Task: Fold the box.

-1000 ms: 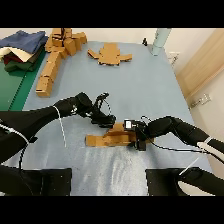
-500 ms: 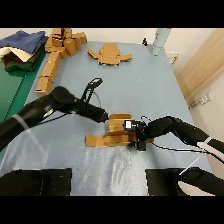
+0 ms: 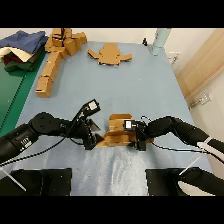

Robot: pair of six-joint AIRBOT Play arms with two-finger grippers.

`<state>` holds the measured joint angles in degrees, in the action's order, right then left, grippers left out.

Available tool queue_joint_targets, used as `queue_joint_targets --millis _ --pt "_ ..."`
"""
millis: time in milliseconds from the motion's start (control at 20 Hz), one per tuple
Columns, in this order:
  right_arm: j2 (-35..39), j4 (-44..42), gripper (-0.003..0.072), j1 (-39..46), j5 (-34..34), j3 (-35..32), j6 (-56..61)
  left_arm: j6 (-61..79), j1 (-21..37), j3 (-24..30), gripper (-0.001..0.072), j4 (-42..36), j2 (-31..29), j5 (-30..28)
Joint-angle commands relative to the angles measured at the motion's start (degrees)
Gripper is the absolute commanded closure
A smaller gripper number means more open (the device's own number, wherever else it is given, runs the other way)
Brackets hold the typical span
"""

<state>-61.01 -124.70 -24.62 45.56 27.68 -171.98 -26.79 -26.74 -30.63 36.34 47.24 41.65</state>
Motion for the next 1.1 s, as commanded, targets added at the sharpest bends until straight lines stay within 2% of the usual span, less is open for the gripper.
queue_joint_targets --millis 0,100,300,700,750,800,850,900,1000,1050 --pt "0.0 0.0 0.009 0.0 0.0 0.0 0.0 13.3 -0.3 1.2 0.0012 -0.4 3.0 -3.1" --pt "0.0 0.0 0.009 0.0 0.0 0.0 0.0 20.1 -0.3 1.2 0.0013 -1.5 7.5 -3.9" --pt "0.0 0.0 0.009 0.0 0.0 0.0 0.0 24.8 -0.4 0.7 0.0013 -3.0 14.7 -6.0" --pt "0.0 0.0 0.009 0.0 0.0 0.0 0.0 24.7 -2.3 -2.1 0.0014 -5.3 19.0 -7.2" --pt "0.0 0.0 0.009 0.0 0.0 0.0 0.0 24.8 -2.7 -2.1 0.0096 -5.5 19.3 -7.2" --pt "0.0 0.0 0.009 0.0 0.0 0.0 0.0 25.3 -2.9 -2.1 0.0232 -5.5 19.6 -7.2" --pt "0.0 0.0 0.009 0.0 0.0 0.0 0.0 26.6 -3.0 -2.1 0.0316 -6.0 20.0 -7.1" --pt "0.0 0.0 0.009 0.0 0.0 0.0 0.0 27.4 -3.0 -2.1 0.0366 -6.6 20.2 -7.1" --pt "0.0 0.0 0.009 0.0 0.0 0.0 0.0 28.3 -2.9 -2.1 0.0371 -8.0 20.2 -7.8" --pt "0.0 0.0 0.009 0.0 0.0 0.0 0.0 29.5 -2.9 -2.1 0.0457 -8.8 20.2 -8.5"
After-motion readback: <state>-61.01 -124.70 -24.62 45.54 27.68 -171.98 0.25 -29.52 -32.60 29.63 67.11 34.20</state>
